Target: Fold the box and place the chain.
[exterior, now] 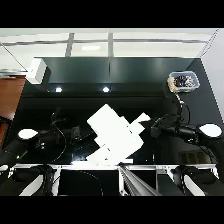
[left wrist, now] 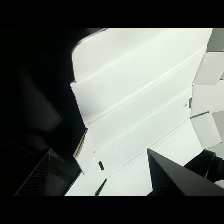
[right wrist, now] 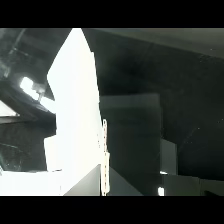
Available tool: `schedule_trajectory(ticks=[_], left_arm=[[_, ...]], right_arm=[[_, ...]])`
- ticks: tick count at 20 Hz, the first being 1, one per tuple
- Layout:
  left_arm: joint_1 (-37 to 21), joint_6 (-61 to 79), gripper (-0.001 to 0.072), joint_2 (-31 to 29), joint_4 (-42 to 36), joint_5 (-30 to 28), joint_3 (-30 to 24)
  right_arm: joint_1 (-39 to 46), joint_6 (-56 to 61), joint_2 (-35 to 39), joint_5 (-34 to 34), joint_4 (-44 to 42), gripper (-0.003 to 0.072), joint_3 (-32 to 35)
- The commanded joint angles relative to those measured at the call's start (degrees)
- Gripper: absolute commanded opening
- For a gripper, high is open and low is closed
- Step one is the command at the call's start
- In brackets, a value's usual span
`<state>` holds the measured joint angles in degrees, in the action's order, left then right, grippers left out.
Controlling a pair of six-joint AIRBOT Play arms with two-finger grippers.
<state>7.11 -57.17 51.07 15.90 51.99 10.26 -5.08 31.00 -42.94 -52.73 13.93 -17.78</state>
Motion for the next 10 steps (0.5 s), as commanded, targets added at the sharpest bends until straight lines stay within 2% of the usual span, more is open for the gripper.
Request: schedule_trajectory(ticks=[1, 3, 6, 10], left_arm=[[0.9, 11.3, 0.0707, 6.3, -11.0, -0.2, -0.5], [3.9, 15.9, 0.0707, 10.1, -16.7, -0.3, 0.0], [8.2, 16.5, 0.0707, 15.7, -16.7, -0.9, 1.9], [8.5, 21.6, 0.0707, 20.5, -17.7, 2.3, 3.0]], right_arm=[[0.0, 0.1, 0.0, 0.0, 0.0, 0.0009, 0.0], [0.0, 0.1, 0.0, 0.1, 0.0, 0.0009, 0.0], [0.0, 0.4, 0.0, 0.1, 0.0, 0.0009, 0.0], [0.0, 0.9, 0.0, 0.0, 0.0, 0.0009, 0.0]])
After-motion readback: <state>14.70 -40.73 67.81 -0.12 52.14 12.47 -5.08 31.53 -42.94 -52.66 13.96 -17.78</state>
